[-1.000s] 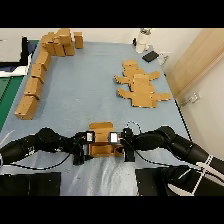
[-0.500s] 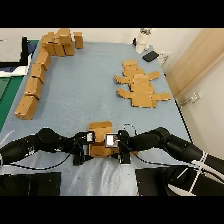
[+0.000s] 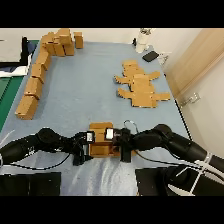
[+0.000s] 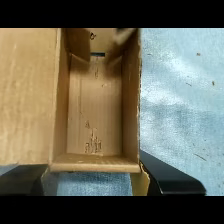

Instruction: Fold the box.

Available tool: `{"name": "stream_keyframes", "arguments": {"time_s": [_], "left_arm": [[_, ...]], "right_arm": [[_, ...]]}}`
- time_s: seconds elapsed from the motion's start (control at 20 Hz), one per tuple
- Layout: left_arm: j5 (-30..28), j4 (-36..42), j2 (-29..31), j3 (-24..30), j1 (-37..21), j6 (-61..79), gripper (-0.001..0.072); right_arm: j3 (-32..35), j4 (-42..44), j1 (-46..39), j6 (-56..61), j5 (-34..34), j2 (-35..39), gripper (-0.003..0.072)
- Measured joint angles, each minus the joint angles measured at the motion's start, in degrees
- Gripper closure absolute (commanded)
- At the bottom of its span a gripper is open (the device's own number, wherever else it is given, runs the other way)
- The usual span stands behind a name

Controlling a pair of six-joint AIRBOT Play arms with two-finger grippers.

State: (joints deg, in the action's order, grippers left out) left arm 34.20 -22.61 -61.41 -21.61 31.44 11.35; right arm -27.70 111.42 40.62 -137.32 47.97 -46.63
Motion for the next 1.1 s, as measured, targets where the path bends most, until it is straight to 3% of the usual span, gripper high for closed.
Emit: {"name": "stream_keyframes", "arguments": {"time_s": [0.2, 0.35, 0.5, 0.8, 1.1], "left_arm": [[0.0, 0.0, 0.0, 0.0, 0.0, 0.0, 0.0186], [0.0, -0.1, 0.0, 0.0, 0.0, 0.1, 0.0187], [0.0, -0.1, 0.0, 0.0, 0.0, 0.2, 0.0187], [0.0, -0.1, 0.0, 0.0, 0.0, 0.2, 0.0187], [0.0, -0.1, 0.0, 0.0, 0.0, 0.2, 0.0187]], "right_arm": [[-3.2, -22.4, -3.0, 32.7, 12.6, 5.1, 0.0683], [-2.8, -28.8, -9.4, 50.0, 20.2, 6.2, 0.0683], [-0.1, -25.1, -15.5, 57.6, 21.4, 5.4, 0.0683], [5.7, -11.5, -19.3, 58.2, 15.1, 2.6, 0.0684], [6.6, -1.4, -19.7, 55.9, 13.5, 8.2, 0.0684]]}}
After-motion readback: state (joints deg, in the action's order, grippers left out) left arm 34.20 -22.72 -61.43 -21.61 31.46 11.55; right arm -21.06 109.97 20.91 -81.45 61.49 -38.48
